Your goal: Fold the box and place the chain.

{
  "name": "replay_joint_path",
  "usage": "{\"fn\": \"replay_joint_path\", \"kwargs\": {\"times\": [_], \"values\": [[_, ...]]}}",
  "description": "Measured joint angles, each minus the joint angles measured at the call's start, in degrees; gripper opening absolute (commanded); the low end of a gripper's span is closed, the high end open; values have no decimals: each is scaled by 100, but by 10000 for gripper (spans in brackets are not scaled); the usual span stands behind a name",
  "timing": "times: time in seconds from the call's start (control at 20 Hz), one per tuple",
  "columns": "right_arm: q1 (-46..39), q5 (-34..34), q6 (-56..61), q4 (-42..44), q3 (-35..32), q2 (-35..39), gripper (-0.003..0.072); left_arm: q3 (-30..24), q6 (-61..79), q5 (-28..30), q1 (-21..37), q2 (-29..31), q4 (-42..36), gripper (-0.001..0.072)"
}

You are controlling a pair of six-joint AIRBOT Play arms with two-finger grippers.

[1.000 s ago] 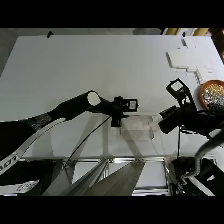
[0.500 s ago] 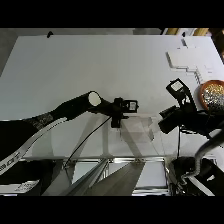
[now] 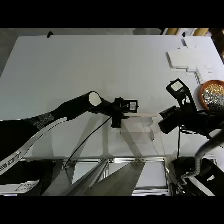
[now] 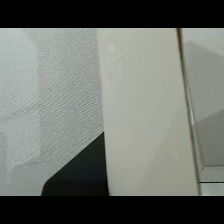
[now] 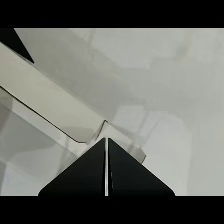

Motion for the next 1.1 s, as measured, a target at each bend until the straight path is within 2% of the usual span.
{"fn": "replay_joint_path", "kwargs": {"times": [0.9,1.0,1.05,1.1], "values": [[0,0,2,2,0,0,17,0,-273,2,-2,4,262,15],[0,2,0,2,0,0,30,-2,-275,2,-2,4,310,86],[0,11,-22,2,0,0,67,-15,-291,-33,-2,-9,415,91],[0,31,-101,0,0,0,54,-15,-289,-68,0,-9,417,91]]}}
